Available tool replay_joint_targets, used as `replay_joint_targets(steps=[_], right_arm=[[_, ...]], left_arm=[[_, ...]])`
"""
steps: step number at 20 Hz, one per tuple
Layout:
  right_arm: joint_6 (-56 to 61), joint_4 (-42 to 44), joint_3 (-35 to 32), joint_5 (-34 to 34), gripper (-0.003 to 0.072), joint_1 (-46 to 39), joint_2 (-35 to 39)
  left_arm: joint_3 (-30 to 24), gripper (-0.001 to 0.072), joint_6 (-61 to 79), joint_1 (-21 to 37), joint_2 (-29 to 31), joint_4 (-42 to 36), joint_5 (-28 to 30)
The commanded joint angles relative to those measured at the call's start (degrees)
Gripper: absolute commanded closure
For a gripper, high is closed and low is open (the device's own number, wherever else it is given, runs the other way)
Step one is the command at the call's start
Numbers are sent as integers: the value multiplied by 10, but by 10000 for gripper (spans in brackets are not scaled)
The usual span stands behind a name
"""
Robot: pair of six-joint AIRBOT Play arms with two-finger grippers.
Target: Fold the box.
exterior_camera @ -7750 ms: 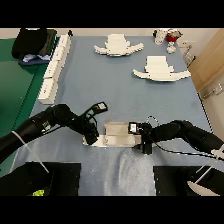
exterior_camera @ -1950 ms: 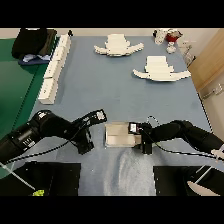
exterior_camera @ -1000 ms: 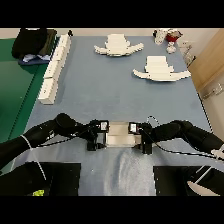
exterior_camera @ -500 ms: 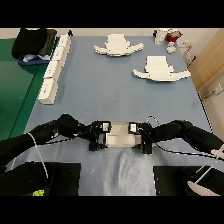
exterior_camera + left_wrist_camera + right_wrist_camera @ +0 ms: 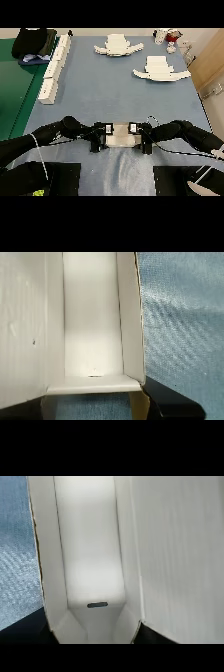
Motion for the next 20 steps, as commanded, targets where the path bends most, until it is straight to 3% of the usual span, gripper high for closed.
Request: replay_joint_targets(steps=[1, 10, 11, 17, 18, 19, 20], right_arm=[[1, 0, 1, 0, 181, 0, 0], [1, 0, 1, 0, 181, 0, 0], [1, 0, 1, 0, 181, 0, 0], [1, 0, 1, 0, 181, 0, 0], [1, 0, 1, 0, 181, 0, 0], [1, 0, 1, 0, 181, 0, 0], [1, 0, 1, 0, 181, 0, 0]], left_arm=[[0, 136, 0, -3, 0, 2, 8], [0, 132, -6, -3, 0, 2, 12], [0, 4, -10, -3, 0, 2, 16], [0, 10, -21, -3, 0, 2, 20], [0, 159, -21, -3, 0, 2, 20], [0, 259, -20, -3, 0, 3, 19], [0, 255, -21, -3, 0, 3, 19]])
